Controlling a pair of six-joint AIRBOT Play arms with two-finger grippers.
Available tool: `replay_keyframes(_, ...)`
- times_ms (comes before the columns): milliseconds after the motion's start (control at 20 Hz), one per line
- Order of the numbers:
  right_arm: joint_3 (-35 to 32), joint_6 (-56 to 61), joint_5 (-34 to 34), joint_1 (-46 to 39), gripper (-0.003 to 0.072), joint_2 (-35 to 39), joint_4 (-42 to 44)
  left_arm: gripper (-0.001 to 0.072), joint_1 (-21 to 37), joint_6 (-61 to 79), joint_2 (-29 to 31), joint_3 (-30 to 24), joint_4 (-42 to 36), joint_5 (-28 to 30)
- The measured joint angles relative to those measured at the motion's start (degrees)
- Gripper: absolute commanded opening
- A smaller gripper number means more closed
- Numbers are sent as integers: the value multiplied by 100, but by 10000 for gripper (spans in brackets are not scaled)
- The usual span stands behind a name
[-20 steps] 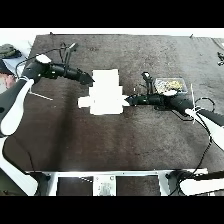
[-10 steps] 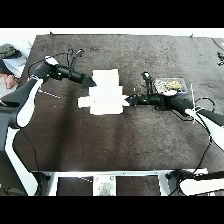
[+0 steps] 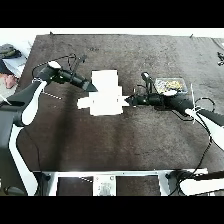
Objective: Fold the box and place the chain.
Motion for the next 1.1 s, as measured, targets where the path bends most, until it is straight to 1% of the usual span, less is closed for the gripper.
replay_keyframes(100,0,-4,2,0,-16,0,0,344,0,50,-26,2,-26,-76)
replay_keyframes(200,0,-11,4,0,-16,0,0,338,0,111,-44,0,-68,-118)
replay_keyframes(250,0,-11,4,0,-16,0,0,200,0,142,-48,2,-149,-136)
replay_keyframes(300,0,-13,7,0,-16,0,0,195,0,170,-55,2,-216,-149)
replay_keyframes(350,0,-15,17,0,-16,0,0,130,0,188,-61,0,-271,-177)
replay_keyframes(400,0,-15,24,0,-15,0,-2,130,0,203,-59,2,-328,-195)
replay_keyframes(450,0,-15,24,0,-15,0,0,90,0,214,-59,2,-348,-232)
replay_keyframes(550,0,-15,22,0,-15,0,-2,88,0,227,-66,2,-332,-295)
replay_keyframes(600,0,-15,22,0,-13,0,-2,61,0,238,-70,2,-291,-341)
replay_keyframes(650,0,-15,22,0,75,0,-2,64,0,243,-79,2,-243,-376)
replay_keyframes(700,0,-15,20,0,95,0,0,65,0,249,-83,2,-192,-396)
replay_keyframes(750,0,-15,13,0,95,0,0,89,0,264,-87,2,-133,-422)
replay_keyframes(800,0,-15,13,0,95,0,0,154,0,289,-92,2,-87,-433)
replay_keyframes(850,0,-15,9,0,94,0,0,153,0,306,-94,2,-57,-450)
replay_keyframes(900,0,-15,9,0,74,0,0,80,0,334,-94,2,-42,-470)
replay_keyframes(1000,0,-13,9,0,63,0,4,12,0,378,-96,2,-4,-479)
replay_keyframes(1050,0,-13,9,0,64,0,9,12,0,420,-94,2,-4,-498)
replay_keyframes(1100,0,-13,7,0,149,0,9,12,-2,455,-94,2,0,-498)
